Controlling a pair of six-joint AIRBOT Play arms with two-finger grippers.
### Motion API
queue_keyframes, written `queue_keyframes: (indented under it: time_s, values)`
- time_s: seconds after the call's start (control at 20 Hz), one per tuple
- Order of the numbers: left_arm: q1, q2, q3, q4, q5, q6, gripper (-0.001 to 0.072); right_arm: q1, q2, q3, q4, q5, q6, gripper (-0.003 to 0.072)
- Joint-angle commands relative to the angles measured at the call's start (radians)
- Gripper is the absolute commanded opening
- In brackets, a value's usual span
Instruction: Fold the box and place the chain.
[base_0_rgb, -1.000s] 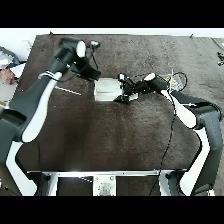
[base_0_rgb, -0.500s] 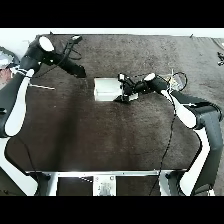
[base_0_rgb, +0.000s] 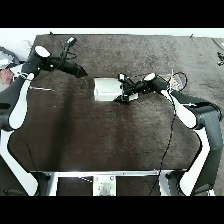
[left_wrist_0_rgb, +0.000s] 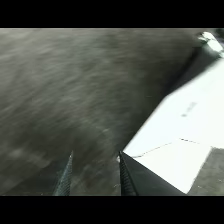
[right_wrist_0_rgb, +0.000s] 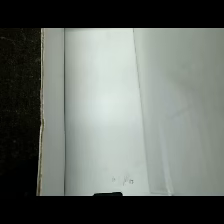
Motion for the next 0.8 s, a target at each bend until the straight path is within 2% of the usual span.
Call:
queue_keyframes:
  time_s: [0.0,0.2,0.25,0.3,0.35,0.4,0.75]
  values:
    - [0.024,-0.094,0.002,-0.183,-0.098,0.281,0.0312,0.0,-0.001,0.0,-0.002,0.0,0.0,0.0325]
    - [0.024,-0.155,0.0,-0.164,-0.186,0.535,0.0323,0.0,-0.001,0.0,-0.002,0.0,0.0,0.0325]
    - [0.024,-0.162,-0.002,-0.133,-0.186,0.586,0.0527,0.0,-0.001,0.0,-0.002,0.0,0.0,0.0326]
    - [0.023,-0.167,-0.003,-0.111,-0.182,0.61,0.0615,0.0,-0.001,0.0,-0.002,0.0,0.0,0.0325]
    - [0.023,-0.174,-0.003,-0.108,-0.194,0.655,0.0626,0.0,-0.001,0.0,-0.002,0.0,0.0,0.0325]
    - [0.023,-0.182,-0.004,-0.111,-0.213,0.724,0.0716,0.0,-0.001,0.0,-0.002,0.0,0.0,0.0325]
    - [-0.008,-0.196,-0.004,-0.114,-0.256,0.846,0.0716,0.0,-0.001,0.0,-0.002,0.0,0.0,0.0325]
